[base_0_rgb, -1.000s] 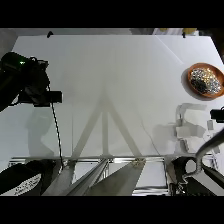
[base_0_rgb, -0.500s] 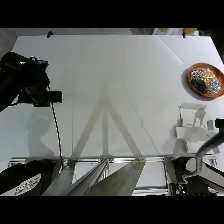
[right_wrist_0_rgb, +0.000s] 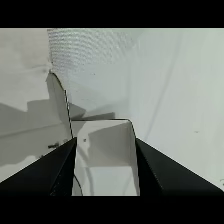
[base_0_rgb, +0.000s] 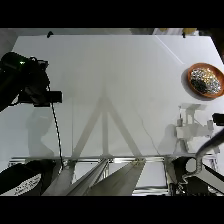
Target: Fold the box and place the chain.
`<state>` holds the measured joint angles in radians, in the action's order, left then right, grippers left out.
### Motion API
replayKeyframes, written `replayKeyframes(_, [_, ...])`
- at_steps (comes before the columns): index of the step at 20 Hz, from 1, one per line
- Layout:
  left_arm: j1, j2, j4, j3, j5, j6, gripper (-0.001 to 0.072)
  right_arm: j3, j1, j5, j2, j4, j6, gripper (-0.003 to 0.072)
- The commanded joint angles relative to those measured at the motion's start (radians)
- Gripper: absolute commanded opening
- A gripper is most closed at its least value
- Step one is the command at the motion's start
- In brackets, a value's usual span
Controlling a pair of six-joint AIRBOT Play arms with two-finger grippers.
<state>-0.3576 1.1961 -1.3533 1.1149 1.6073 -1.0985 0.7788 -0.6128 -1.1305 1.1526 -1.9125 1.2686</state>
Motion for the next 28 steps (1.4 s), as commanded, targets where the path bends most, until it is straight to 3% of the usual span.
replayKeyframes(1, [0.001, 0.000, 0.000, 0.000, 0.000, 0.000, 0.0010, 0.000, -0.008, -0.011, -0.012, -0.030, 0.018, 0.0408])
replayKeyframes(8, [0.001, 0.000, 0.000, 0.000, 0.000, 0.000, 0.0010, -0.004, -0.211, -0.033, 0.005, 0.034, 0.015, 0.0411])
replayKeyframes(12, [0.001, 0.000, 0.000, 0.000, 0.000, 0.000, 0.0010, -0.040, -0.237, -0.031, 0.034, 0.047, -0.016, 0.0389])
replayKeyframes(14, [0.001, 0.000, 0.000, 0.000, 0.000, 0.000, 0.0010, -0.040, -0.237, -0.013, 0.037, 0.051, -0.011, 0.0213])
replayKeyframes(16, [0.001, 0.000, 0.000, 0.000, 0.000, 0.000, 0.0010, -0.040, -0.231, -0.011, 0.029, 0.050, -0.013, 0.0089])
replayKeyframes(17, [0.001, -0.001, 0.000, 0.000, 0.000, 0.000, 0.0010, -0.040, -0.219, -0.013, 0.019, 0.051, -0.013, 0.0017])
replayKeyframes(21, [0.001, 0.000, 0.000, 0.000, 0.000, 0.000, 0.0010, -0.040, -0.103, -0.040, -0.043, 0.073, -0.013, 0.0015])
replayKeyframes(28, [0.001, 0.000, 0.000, 0.000, 0.000, 0.000, 0.0010, -0.085, 0.262, -0.116, -0.279, 0.422, -0.103, 0.0014])
